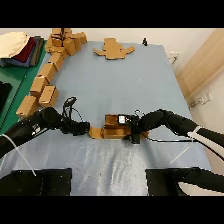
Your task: Fold the box.
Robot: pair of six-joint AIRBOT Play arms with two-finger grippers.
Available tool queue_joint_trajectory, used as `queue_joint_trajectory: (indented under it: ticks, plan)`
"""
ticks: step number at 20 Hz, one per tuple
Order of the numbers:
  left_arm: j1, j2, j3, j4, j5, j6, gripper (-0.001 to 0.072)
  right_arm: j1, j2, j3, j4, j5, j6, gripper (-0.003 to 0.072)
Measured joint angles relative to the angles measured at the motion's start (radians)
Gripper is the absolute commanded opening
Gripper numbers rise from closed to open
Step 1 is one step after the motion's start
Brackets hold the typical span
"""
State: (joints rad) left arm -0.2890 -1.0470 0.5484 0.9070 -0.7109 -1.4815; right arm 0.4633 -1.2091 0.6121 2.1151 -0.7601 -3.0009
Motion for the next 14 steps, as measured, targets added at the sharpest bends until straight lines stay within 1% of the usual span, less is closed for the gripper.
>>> queue_joint_trajectory:
  ticks: [3,7,14]
  plan:
    - [-0.031,-0.035,0.000,-0.014,0.030,0.000,0.0009,0.000,0.000,0.000,0.000,0.000,0.000,0.0516]
    - [-0.043,-0.070,0.000,-0.022,0.046,-0.001,0.0009,0.000,0.000,0.000,0.000,0.000,0.000,0.0516]
    - [-0.066,-0.091,0.001,-0.055,0.066,0.019,0.0009,0.000,0.000,0.000,0.000,0.000,0.000,0.0516]
